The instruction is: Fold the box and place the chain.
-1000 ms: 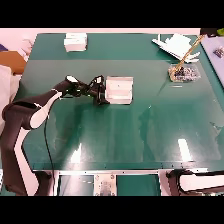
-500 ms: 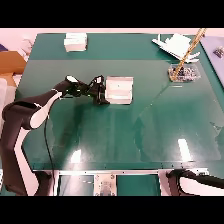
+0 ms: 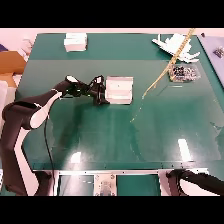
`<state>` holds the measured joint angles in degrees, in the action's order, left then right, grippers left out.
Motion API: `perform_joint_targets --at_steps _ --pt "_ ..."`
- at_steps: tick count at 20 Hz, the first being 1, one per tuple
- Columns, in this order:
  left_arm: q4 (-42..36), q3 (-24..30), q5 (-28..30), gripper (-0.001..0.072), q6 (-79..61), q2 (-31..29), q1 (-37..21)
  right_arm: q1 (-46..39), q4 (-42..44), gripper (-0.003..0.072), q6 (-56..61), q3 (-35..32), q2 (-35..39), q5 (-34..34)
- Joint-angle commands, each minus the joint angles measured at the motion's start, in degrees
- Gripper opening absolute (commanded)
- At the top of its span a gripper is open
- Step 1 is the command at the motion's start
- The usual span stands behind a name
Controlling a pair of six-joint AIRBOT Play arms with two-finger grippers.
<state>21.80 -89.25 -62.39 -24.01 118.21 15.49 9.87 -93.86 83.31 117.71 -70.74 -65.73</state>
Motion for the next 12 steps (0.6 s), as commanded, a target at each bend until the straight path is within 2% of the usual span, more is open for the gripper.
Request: perform_joint_targets --at_steps 1,12 --pt "0.0 0.0 0.0 0.0362 0.0 0.0 -0.1 3.2 0.3 0.0009 0.2 -0.1 0.5 -3.0" --pt "0.0 0.0 0.0 0.0362 0.0 0.0 -0.1 11.3 0.5 0.0008 0.2 -1.1 0.5 -1.2"
